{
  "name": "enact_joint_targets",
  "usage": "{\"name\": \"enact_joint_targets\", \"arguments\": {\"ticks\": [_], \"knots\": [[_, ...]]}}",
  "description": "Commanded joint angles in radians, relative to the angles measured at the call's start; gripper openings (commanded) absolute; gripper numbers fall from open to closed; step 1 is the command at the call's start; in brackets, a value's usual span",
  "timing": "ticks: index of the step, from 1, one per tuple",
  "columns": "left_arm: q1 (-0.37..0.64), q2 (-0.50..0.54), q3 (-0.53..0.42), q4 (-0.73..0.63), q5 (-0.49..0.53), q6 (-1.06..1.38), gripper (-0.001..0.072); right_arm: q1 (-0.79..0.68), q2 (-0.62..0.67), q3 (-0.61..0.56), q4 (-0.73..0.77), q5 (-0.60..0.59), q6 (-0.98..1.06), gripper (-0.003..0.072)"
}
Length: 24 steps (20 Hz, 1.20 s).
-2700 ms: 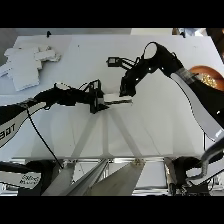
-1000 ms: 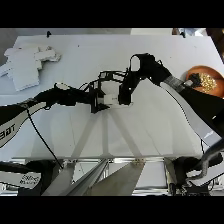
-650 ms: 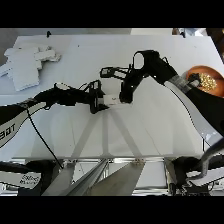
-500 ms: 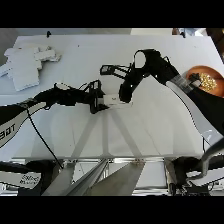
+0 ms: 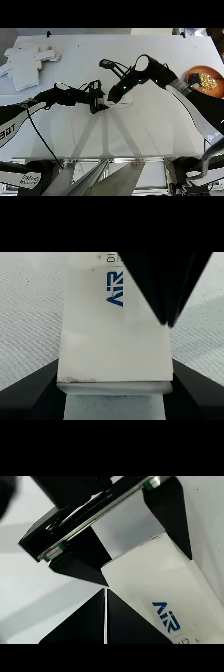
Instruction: Fold the box and place the chain.
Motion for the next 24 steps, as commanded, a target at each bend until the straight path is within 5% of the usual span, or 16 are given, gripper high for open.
{"name": "enact_joint_targets", "arguments": {"ticks": [1,10,18,24], "knots": [[0.000,0.000,0.000,0.000,0.000,0.000,0.0521,0.000,-0.001,-0.110,0.122,-0.146,0.006,0.0018],[0.000,0.000,0.000,0.000,0.000,0.000,0.0521,0.007,0.000,-0.144,0.051,-0.178,0.013,0.0018],[0.000,0.000,0.000,0.000,0.000,0.000,0.0521,-0.032,0.096,-0.144,0.168,-0.268,-0.007,0.0018],[0.000,0.000,0.000,0.000,0.000,0.000,0.0521,-0.167,0.167,-0.158,0.216,-0.097,-0.093,0.0018]]}}
